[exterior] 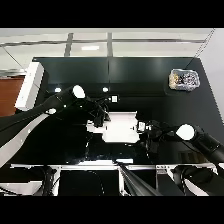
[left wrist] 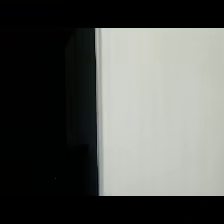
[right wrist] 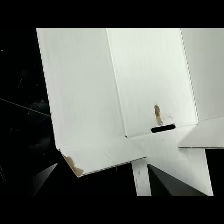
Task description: Fold the box and place the chain.
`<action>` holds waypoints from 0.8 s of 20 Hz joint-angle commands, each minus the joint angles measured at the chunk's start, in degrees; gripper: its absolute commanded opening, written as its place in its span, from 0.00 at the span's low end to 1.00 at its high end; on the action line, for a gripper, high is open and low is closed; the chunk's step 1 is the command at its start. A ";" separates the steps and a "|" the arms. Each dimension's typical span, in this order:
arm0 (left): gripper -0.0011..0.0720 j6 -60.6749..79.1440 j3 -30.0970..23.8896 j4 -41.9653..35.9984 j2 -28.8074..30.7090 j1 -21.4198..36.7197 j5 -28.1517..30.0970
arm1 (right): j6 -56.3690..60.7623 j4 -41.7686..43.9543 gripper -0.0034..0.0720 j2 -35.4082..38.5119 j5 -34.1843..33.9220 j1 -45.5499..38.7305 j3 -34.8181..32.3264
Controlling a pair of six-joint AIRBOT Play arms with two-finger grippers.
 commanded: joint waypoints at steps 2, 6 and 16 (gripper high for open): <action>0.05 -0.02 -0.02 0.04 -0.04 -0.02 0.02 | -0.50 4.46 0.89 -2.27 -3.15 1.62 -0.02; 0.05 -0.02 -0.02 0.04 -0.04 -0.02 0.00 | -0.48 5.88 0.89 -2.49 -9.18 5.53 0.22; 0.05 0.00 -0.02 0.04 -0.04 -0.04 -1.27 | -0.48 -3.82 0.89 -2.40 -7.80 1.05 8.44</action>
